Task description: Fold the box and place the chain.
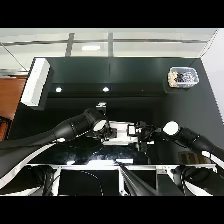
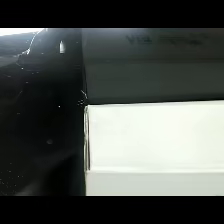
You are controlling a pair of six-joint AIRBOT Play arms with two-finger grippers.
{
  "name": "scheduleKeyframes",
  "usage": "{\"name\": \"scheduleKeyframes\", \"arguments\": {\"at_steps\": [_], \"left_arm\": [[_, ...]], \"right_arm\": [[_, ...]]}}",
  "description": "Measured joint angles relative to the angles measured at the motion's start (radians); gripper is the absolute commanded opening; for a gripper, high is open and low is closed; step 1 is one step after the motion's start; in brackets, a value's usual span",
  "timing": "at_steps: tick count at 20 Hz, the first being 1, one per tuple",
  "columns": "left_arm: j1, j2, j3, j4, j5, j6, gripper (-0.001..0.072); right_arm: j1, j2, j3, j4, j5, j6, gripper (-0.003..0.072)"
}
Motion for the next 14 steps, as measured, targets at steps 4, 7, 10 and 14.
{"name": "scheduleKeyframes", "arguments": {"at_steps": [4, 7, 10, 14], "left_arm": [[0.000, 0.000, 0.000, 0.000, 0.004, -0.003, 0.0024], [0.000, 0.000, 0.000, 0.000, 0.010, 0.001, 0.0024], [0.000, 0.000, 0.000, 0.000, 0.008, 0.000, 0.0024], [0.000, 0.000, 0.000, 0.016, -0.008, 0.000, 0.0025]], "right_arm": [[0.000, 0.000, 0.000, 0.001, -0.002, 0.003, 0.0395], [0.000, 0.000, 0.000, -0.001, 0.002, 0.014, 0.0651], [-0.001, 0.011, 0.006, -0.021, 0.012, 0.061, 0.0651], [-0.026, 0.067, 0.031, -0.113, 0.084, 0.146, 0.0650]]}}
